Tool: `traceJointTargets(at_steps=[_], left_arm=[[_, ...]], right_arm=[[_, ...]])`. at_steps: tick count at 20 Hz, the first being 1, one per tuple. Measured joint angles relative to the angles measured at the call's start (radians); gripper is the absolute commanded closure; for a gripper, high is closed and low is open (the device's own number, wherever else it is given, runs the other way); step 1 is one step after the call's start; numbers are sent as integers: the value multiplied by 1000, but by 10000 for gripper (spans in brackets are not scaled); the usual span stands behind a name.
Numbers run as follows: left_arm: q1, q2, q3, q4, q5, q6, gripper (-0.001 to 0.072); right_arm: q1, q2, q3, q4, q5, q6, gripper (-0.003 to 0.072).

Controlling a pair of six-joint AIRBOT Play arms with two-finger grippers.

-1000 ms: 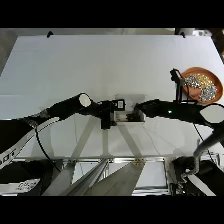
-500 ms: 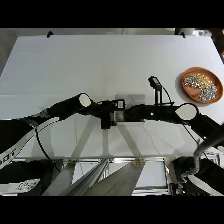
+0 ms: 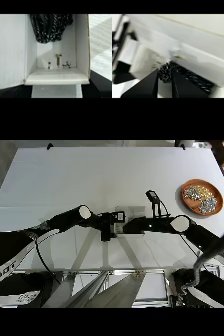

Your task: Fold the box and place the chain.

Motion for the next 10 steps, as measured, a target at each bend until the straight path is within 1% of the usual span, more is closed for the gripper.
traceJointTargets(at_steps=[3, 8, 9, 10], left_arm=[[0, 0, 0, 0, 0, 0, 318], [0, 0, 0, 0, 0, 0, 318], [0, 0, 0, 0, 0, 0, 318], [0, 0, 0, 0, 0, 0, 318]], right_arm=[[-37, -1, 0, -51, 30, 37, 627], [-68, -2, 0, -85, 80, 58, 627], [-70, -2, 0, -90, 86, 59, 613], [-72, -2, 0, -95, 92, 60, 504]])
